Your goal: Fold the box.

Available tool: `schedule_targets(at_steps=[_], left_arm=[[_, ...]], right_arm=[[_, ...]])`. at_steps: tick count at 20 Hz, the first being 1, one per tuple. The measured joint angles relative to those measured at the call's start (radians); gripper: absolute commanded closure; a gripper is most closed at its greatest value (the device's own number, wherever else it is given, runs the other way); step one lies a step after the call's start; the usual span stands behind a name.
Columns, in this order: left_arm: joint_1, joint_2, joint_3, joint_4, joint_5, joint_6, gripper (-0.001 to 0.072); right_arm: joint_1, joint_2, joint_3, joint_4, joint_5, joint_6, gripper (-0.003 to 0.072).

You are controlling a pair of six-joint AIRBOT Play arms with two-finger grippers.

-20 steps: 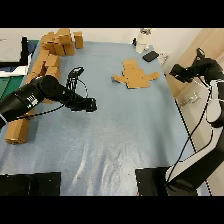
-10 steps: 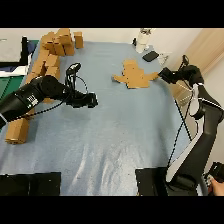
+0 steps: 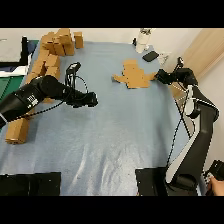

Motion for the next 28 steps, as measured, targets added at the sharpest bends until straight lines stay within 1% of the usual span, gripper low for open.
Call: schedule_targets(at_steps=[1,2,4,5,6,8,11,14,16,19,21,24,28], left_arm=[[0.000,0.000,0.000,0.001,0.000,0.000,0.0179],[0.000,0.000,0.000,0.000,0.000,0.000,0.0179],[0.000,0.000,0.000,0.000,0.000,0.001,0.0180],[0.000,0.000,0.000,0.003,0.000,0.001,0.0180],[0.000,0.000,0.000,0.002,0.000,0.001,0.0180],[0.000,0.000,0.000,0.003,0.000,0.002,0.0180],[0.000,0.000,0.000,0.005,-0.001,0.006,0.0181],[0.000,0.000,0.000,0.008,-0.001,0.009,0.0181],[0.000,0.000,0.000,0.008,-0.002,0.012,0.0181],[0.016,0.002,0.000,0.008,-0.019,0.026,0.0180],[0.033,0.006,0.000,0.008,-0.049,0.046,0.0181],[0.063,0.025,0.000,0.008,-0.107,0.095,0.0181],[0.099,0.076,-0.018,0.004,-0.190,0.185,0.0180]], right_arm=[[0.002,0.002,0.001,0.002,-0.002,-0.001,0.0362],[0.005,0.004,0.003,0.006,0.000,-0.003,0.0424],[0.006,0.016,0.010,0.013,0.003,-0.008,0.0513],[0.007,0.022,0.011,0.014,0.003,-0.011,0.0612],[0.007,0.029,0.012,0.015,0.003,-0.015,0.0682],[0.008,0.046,0.014,0.016,-0.002,-0.025,0.0684],[0.017,0.081,0.005,0.017,-0.066,-0.056,0.0687],[0.042,0.150,-0.060,0.018,-0.149,-0.082,0.0688],[0.067,0.214,-0.124,0.018,-0.188,-0.100,0.0688],[0.110,0.341,-0.256,0.010,-0.214,-0.127,0.0688],[0.138,0.444,-0.382,0.003,-0.213,-0.137,0.0688],[0.185,0.636,-0.649,-0.003,-0.160,-0.142,0.0688],[0.285,0.950,-1.074,-0.009,-0.022,-0.103,0.0687]])
